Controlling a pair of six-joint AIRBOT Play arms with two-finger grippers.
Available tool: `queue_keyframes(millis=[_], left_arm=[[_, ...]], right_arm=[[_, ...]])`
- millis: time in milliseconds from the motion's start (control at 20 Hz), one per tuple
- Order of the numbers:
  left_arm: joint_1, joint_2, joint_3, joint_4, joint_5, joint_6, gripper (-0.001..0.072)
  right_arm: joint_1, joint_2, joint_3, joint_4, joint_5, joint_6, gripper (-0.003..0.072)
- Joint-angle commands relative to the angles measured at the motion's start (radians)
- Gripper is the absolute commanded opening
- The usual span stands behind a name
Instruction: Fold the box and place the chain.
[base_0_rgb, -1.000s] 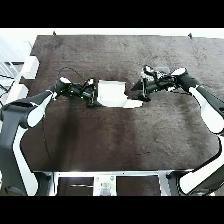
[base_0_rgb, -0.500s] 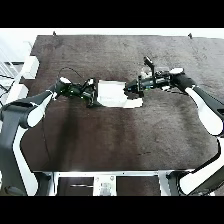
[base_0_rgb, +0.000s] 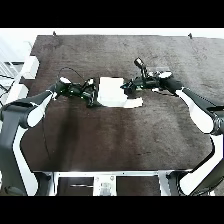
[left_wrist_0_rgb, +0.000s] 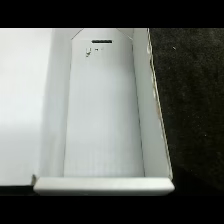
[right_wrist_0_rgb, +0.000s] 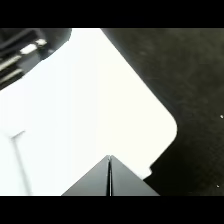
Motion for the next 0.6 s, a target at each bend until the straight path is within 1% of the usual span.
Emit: queue_keyframes(millis=[0, 350, 450, 550], left_arm=[[0.000, 0.000, 0.001, 0.001, 0.000, 0.001, 0.0624], [0.000, 0.000, 0.001, 0.001, 0.001, 0.001, 0.0624], [0.000, 0.000, 0.001, 0.001, 0.001, 0.001, 0.0624], [0.000, 0.000, 0.001, 0.001, 0.001, 0.001, 0.0624]], right_arm=[[0.004, -0.028, 0.001, -0.002, -0.037, 0.016, 0.0007], [-0.001, -0.021, 0.008, -0.008, 0.009, 0.016, 0.0008], [-0.002, 0.013, 0.008, -0.016, 0.009, 0.015, 0.0008], [-0.001, 0.066, 0.005, -0.069, 0.021, 0.015, 0.0008]])
